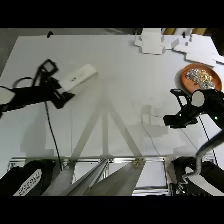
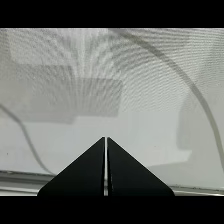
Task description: Fold the box and place the chain.
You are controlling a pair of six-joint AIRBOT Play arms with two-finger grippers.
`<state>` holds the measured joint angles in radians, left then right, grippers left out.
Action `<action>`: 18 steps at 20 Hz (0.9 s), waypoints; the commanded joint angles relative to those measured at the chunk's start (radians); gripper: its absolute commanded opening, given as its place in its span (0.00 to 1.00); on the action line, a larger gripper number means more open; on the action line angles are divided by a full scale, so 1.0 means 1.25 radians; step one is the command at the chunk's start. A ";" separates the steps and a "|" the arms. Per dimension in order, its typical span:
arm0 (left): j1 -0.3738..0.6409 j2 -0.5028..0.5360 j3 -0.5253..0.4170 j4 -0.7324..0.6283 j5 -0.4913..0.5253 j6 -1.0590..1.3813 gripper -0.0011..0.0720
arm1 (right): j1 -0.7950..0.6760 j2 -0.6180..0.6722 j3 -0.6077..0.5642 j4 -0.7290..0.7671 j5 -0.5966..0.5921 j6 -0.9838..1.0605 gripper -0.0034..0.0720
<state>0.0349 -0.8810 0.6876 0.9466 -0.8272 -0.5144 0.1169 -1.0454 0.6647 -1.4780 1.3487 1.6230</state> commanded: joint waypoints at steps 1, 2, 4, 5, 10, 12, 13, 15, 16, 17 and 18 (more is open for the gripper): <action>0.187 0.044 0.000 0.184 -0.018 -0.245 0.22 | 0.000 0.000 0.000 0.000 0.000 0.000 0.07; 0.235 0.032 0.000 0.184 -0.019 -0.276 0.22 | -0.001 0.000 0.000 0.000 0.000 0.000 0.07; 0.304 -0.004 0.000 0.186 -0.038 -0.320 0.22 | -0.001 0.000 0.000 0.000 0.000 0.000 0.07; 0.328 -0.024 0.000 0.192 -0.053 -0.328 0.22 | -0.001 0.000 0.000 0.000 0.000 0.000 0.07; 0.394 -0.118 0.000 0.196 -0.089 -0.331 0.22 | 0.000 0.000 0.000 0.000 0.000 0.000 0.07; 0.394 -0.144 0.000 0.199 -0.089 -0.331 0.24 | -0.001 0.000 0.000 0.000 0.000 0.000 0.07; 0.394 -0.155 0.000 0.203 -0.089 -0.332 0.35 | 0.000 0.000 0.000 0.000 0.000 0.000 0.07; 0.394 -0.177 0.000 0.235 -0.089 -0.368 0.55 | 0.000 0.000 0.000 0.000 0.000 0.000 0.07; 0.393 -0.186 0.000 0.252 -0.091 -0.389 0.55 | -0.001 0.000 0.000 0.000 0.000 0.000 0.07; 0.394 -0.192 0.000 0.266 -0.092 -0.411 0.56 | -0.001 0.000 0.000 0.000 0.000 0.000 0.07; 0.393 -0.197 0.000 0.279 -0.095 -0.431 0.66 | 0.000 0.000 0.000 0.000 0.000 0.000 0.07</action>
<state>0.5228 -1.0977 0.6880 1.2369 -0.9352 -0.9813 0.1169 -1.0454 0.6651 -1.4780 1.3487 1.6230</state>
